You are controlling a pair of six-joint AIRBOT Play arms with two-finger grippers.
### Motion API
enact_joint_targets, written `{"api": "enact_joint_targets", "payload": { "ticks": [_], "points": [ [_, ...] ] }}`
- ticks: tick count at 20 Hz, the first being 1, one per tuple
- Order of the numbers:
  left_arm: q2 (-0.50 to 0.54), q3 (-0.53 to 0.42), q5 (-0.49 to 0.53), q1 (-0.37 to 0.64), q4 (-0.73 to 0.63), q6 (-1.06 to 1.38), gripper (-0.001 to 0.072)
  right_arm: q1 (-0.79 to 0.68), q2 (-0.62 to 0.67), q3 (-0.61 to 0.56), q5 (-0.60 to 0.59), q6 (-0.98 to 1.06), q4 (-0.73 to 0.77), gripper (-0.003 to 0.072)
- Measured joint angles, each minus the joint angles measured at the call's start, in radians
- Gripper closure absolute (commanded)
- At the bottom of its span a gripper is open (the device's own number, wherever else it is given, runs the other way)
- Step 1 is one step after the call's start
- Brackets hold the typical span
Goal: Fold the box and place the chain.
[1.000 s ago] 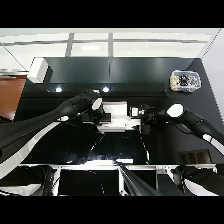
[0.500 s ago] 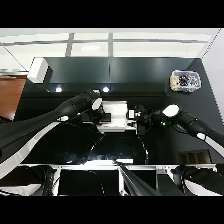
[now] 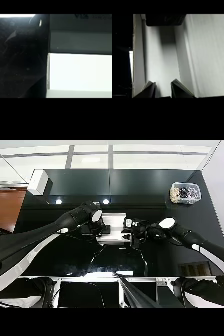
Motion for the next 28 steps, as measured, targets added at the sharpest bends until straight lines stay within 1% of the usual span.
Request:
{"api": "enact_joint_targets", "payload": {
  "ticks": [2,3,4,5,6,7,8,9,11,12,14,16,19,21,23,26,28],
  "points": [
    [0.000,0.000,0.000,0.000,-0.001,0.000,0.0682,0.005,-0.005,0.000,-0.008,0.005,0.011,0.0453],
    [0.000,0.000,0.000,0.000,-0.001,0.000,0.0682,0.006,-0.007,0.000,-0.011,0.007,0.013,0.0360],
    [0.000,0.000,0.000,0.000,-0.001,0.000,0.0682,0.007,-0.008,0.000,-0.013,0.008,0.018,0.0307],
    [0.000,0.000,0.000,0.000,-0.001,0.000,0.0682,0.008,-0.009,0.000,-0.014,0.009,0.019,0.0313],
    [0.000,0.000,0.000,0.000,-0.001,0.000,0.0682,0.008,-0.009,0.000,-0.016,0.011,0.019,0.0394],
    [0.000,0.000,0.000,0.000,-0.002,0.000,0.0682,0.008,-0.010,0.000,-0.019,0.011,0.020,0.0429],
    [0.000,0.000,-0.001,0.000,-0.002,-0.001,0.0682,0.008,-0.010,0.000,-0.021,0.011,0.020,0.0352],
    [0.000,0.000,-0.001,0.000,-0.002,-0.001,0.0682,0.009,-0.010,0.000,-0.020,0.011,0.019,0.0358],
    [0.000,0.000,-0.002,0.000,-0.002,-0.001,0.0682,0.009,-0.010,0.000,-0.022,0.011,0.018,0.0613],
    [0.000,0.000,-0.003,0.000,-0.003,-0.002,0.0682,0.009,-0.010,0.000,-0.022,0.015,0.018,0.0677],
    [0.000,0.000,-0.003,0.000,-0.005,-0.002,0.0682,0.007,0.003,0.002,-0.021,0.065,-0.008,0.0677],
    [0.000,0.000,-0.003,0.000,-0.005,-0.002,0.0682,-0.003,0.042,0.008,-0.017,0.212,-0.078,0.0677],
    [0.000,0.000,-0.004,0.000,-0.004,-0.002,0.0682,-0.064,0.180,0.020,0.019,0.568,-0.233,0.0677],
    [0.000,0.000,-0.005,0.000,-0.002,0.000,0.0682,-0.152,0.289,0.025,0.068,0.809,-0.324,0.0677],
    [0.000,0.000,-0.006,0.000,-0.001,0.000,0.0682,-0.264,0.358,0.024,0.113,1.038,-0.412,0.0677],
    [0.000,0.000,-0.007,0.000,0.000,0.001,0.0682,-0.429,0.383,-0.014,0.134,1.322,-0.496,0.0677],
    [0.000,0.000,-0.007,0.000,0.001,0.001,0.0682,-0.506,0.349,-0.047,0.143,1.468,-0.516,0.0677]
  ]
}}
